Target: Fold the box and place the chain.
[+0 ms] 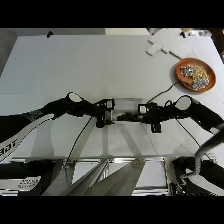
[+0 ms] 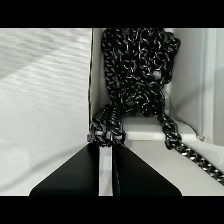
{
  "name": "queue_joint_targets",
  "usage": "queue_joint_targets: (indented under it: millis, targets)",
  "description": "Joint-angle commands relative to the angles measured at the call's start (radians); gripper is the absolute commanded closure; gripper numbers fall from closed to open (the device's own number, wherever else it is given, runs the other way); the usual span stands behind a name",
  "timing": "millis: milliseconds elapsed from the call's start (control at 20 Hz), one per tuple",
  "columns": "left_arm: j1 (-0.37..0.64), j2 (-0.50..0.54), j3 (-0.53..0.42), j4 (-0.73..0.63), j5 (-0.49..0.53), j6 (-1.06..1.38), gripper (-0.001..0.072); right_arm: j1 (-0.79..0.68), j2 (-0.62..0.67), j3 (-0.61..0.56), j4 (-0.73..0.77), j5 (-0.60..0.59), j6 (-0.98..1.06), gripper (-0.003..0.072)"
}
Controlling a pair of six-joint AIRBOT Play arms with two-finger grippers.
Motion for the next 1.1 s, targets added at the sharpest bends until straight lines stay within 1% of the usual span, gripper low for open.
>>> queue_joint_targets:
  millis: [0,100,250,350,450,550,600,750,850,900,1000,1050]
  targets:
    - [0.000,0.001,0.001,0.000,0.000,0.000,0.0677,0.001,0.008,0.000,-0.074,0.016,0.057,0.0670]
    - [0.000,0.001,0.001,0.000,0.000,0.000,0.0677,0.001,0.047,0.000,-0.121,0.025,0.102,0.0670]
    - [0.000,0.001,0.001,0.000,0.000,0.000,0.0677,0.001,0.177,0.000,-0.103,0.027,0.129,0.0670]
    - [0.000,0.001,0.001,0.000,0.000,0.000,0.0677,0.001,0.267,0.000,-0.023,-0.002,0.211,0.0669]
    - [0.000,0.001,0.001,0.000,0.000,0.000,0.0677,0.001,0.319,0.000,0.134,-0.024,0.291,0.0669]
    - [0.000,0.001,0.001,0.000,0.000,0.000,0.0677,0.014,0.325,0.000,0.274,-0.039,0.294,0.0669]
    - [0.000,0.001,0.001,0.000,0.000,0.000,0.0677,0.038,0.323,0.000,0.300,-0.068,0.294,0.0669]
    - [0.000,0.001,0.001,0.000,0.000,0.000,0.0677,0.133,0.313,0.000,0.305,-0.200,0.305,0.0668]
    - [0.000,0.001,0.001,0.000,0.000,0.000,0.0677,0.182,0.281,0.000,0.304,-0.285,0.341,0.0668]
    - [0.000,0.001,0.001,0.000,0.000,0.000,0.0677,0.198,0.256,0.000,0.304,-0.302,0.352,0.0668]
    - [0.000,0.001,0.001,0.000,0.000,0.000,0.0677,0.217,0.204,0.000,0.296,-0.300,0.394,0.0665]
    - [0.000,0.001,0.001,0.000,0.000,0.000,0.0677,0.225,0.179,0.000,0.278,-0.303,0.433,0.0633]
